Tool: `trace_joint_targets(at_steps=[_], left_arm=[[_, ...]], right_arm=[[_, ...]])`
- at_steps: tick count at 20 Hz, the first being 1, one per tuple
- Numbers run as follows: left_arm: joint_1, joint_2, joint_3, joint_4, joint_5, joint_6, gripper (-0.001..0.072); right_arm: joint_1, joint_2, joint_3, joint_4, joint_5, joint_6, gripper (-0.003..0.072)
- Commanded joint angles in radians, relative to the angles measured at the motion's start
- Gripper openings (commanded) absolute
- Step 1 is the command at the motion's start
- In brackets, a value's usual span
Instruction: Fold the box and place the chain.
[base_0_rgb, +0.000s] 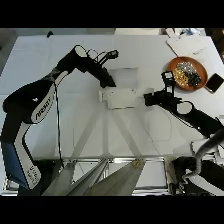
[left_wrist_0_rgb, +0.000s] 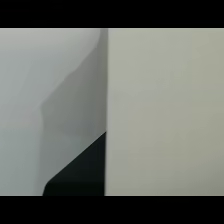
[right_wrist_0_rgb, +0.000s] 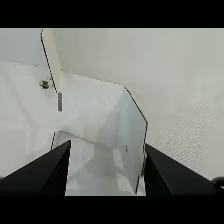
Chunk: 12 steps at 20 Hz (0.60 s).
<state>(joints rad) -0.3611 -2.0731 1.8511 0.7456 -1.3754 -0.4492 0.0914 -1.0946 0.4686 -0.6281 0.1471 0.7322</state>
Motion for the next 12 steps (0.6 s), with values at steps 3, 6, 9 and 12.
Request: trace_joint_targets(at_steps=[3,6,9,12], left_arm=[[0.032,0.127,0.0,0.179,-0.097,-0.135,0.0],[0.036,0.237,0.0,0.203,-0.136,-0.161,-0.0005],[0.018,0.352,0.0,0.209,-0.149,-0.192,-0.0006],[-0.009,0.481,-0.072,0.214,-0.179,-0.206,-0.0007]], right_arm=[[0.0,0.221,0.001,-0.077,-0.011,0.0,0.048],[0.0,0.367,0.001,-0.156,-0.037,0.0,0.0478],[0.0,0.468,0.001,-0.158,-0.074,0.0,0.0455],[0.0,0.507,0.001,-0.159,-0.082,0.0,0.0455]])
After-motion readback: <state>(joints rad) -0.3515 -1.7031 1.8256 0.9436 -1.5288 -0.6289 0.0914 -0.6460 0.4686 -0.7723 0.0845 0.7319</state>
